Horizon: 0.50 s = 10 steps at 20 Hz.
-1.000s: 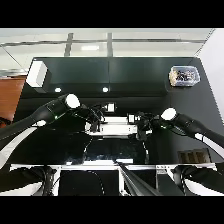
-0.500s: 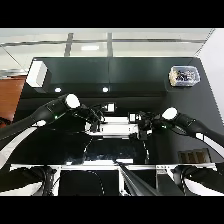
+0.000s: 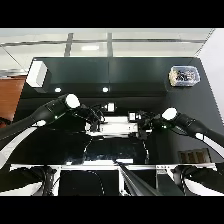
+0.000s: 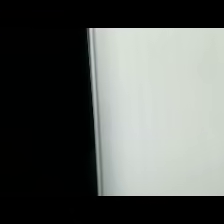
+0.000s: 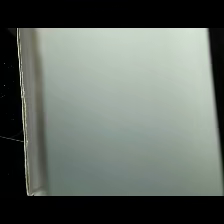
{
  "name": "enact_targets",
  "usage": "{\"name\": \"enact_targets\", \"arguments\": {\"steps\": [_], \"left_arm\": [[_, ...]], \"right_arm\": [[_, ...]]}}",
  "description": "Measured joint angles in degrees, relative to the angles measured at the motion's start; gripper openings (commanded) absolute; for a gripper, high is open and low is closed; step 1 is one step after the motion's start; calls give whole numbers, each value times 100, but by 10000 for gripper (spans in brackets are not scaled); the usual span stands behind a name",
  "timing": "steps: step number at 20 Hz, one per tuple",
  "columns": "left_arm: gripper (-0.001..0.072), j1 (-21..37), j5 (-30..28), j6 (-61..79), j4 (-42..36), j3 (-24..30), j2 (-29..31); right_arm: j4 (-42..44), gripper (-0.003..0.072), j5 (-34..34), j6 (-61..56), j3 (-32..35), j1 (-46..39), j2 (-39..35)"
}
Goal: Fold the box and place the chain.
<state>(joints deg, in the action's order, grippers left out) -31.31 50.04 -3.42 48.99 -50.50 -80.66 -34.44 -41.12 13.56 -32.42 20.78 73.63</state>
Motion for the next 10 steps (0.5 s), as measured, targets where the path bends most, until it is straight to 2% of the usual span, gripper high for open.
{"name": "enact_targets", "arguments": {"steps": [1,2,3,5,6,7,8,9,10], "left_arm": [[28,0,0,0,0,0,0],[28,0,0,0,0,0,0],[28,0,-4,0,0,0,0],[28,0,0,0,0,0,0],[36,2,0,0,0,0,0],[202,9,4,2,2,-2,0],[447,26,57,4,26,-2,2],[605,42,98,2,52,-2,24],[713,68,44,-15,74,-4,59]], "right_arm": [[0,693,4,-4,0,0,0],[0,571,4,-4,0,0,0],[0,566,7,-9,0,0,0],[-2,474,7,-9,0,-2,0],[-2,474,4,-7,0,-2,0],[-4,473,2,-9,0,0,0],[-4,473,2,-7,0,-2,0],[-4,474,2,-7,0,-2,0],[-7,473,-2,-7,0,-2,0]]}}
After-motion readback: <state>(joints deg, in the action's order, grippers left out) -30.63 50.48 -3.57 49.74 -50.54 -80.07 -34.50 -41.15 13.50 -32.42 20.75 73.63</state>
